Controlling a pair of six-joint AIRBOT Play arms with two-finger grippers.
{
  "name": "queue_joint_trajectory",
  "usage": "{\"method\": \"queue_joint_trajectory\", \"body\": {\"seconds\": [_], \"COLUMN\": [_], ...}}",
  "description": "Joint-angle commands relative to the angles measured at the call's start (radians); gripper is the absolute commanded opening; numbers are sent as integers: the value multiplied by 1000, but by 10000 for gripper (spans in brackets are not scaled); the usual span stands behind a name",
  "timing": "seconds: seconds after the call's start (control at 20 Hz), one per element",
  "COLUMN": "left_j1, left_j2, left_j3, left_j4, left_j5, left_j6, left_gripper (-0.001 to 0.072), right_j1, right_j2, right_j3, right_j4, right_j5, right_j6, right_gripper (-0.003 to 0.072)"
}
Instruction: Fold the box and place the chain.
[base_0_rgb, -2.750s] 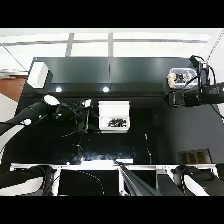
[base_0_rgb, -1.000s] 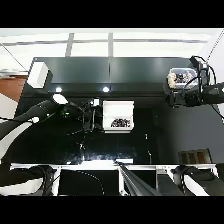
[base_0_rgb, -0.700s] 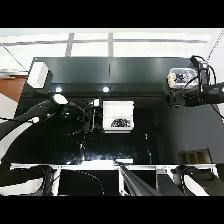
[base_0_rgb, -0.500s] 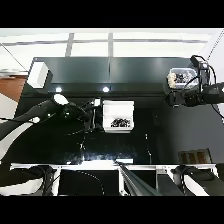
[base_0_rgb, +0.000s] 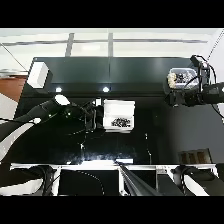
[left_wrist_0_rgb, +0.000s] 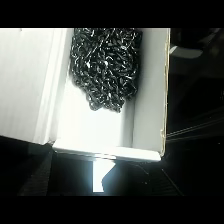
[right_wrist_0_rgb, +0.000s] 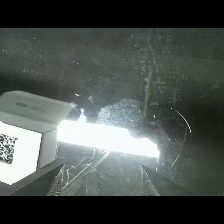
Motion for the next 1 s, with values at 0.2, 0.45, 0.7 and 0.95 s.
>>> {"method": "queue_joint_trajectory", "body": {"seconds": [0.2,0.45,0.7,0.95], "left_j1": [-1,-1,-31,-36], "left_j2": [0,0,-1,-1], "left_j3": [1,1,1,3], "left_j4": [-4,-79,-98,-85], "left_j5": [-32,-17,-9,-9], "left_j6": [23,29,49,49], "left_gripper": [705,707,707,706], "right_j1": [-1,-1,-1,-1], "right_j2": [0,0,0,0], "right_j3": [0,0,0,0], "right_j4": [0,0,0,0], "right_j5": [1,0,8,7], "right_j6": [1,1,1,1], "right_gripper": [545,545,545,545]}}
